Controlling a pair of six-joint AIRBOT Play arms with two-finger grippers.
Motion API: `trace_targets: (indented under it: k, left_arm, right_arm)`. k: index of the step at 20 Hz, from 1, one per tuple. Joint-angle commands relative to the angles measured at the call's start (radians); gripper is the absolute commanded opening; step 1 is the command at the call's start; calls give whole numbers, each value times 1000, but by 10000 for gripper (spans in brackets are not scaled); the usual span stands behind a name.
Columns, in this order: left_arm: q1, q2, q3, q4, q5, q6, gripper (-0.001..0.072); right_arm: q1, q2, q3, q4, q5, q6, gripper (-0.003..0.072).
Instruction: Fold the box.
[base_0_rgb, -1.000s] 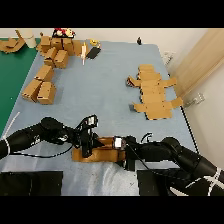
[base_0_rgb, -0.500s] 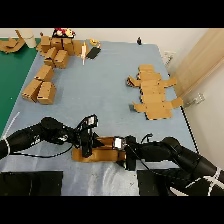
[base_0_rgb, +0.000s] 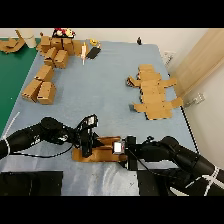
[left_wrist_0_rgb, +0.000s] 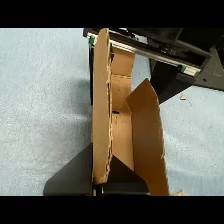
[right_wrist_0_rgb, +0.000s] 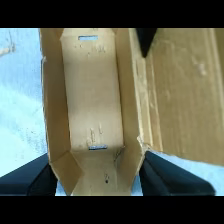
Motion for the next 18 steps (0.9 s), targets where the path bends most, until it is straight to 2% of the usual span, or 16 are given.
trace_targets:
  k: [1,4,13,14,15,18]
  left_arm:
    - [0,-1,0,0,0,0,14]
    - [0,-1,0,0,0,0,13]
    - [0,-1,0,0,0,0,14]
    - [0,-1,0,1,0,0,14]
    - [0,-1,0,0,0,0,13]
    - [0,-1,0,0,0,0,13]
  right_arm:
    - [0,-41,0,43,31,-78,712]
    - [1,-66,2,49,70,-107,711]
    - [1,-73,0,47,42,-106,676]
    - [1,-79,1,47,43,-106,664]
    - [1,-83,1,47,43,-106,611]
    - [1,-85,2,48,41,-106,609]
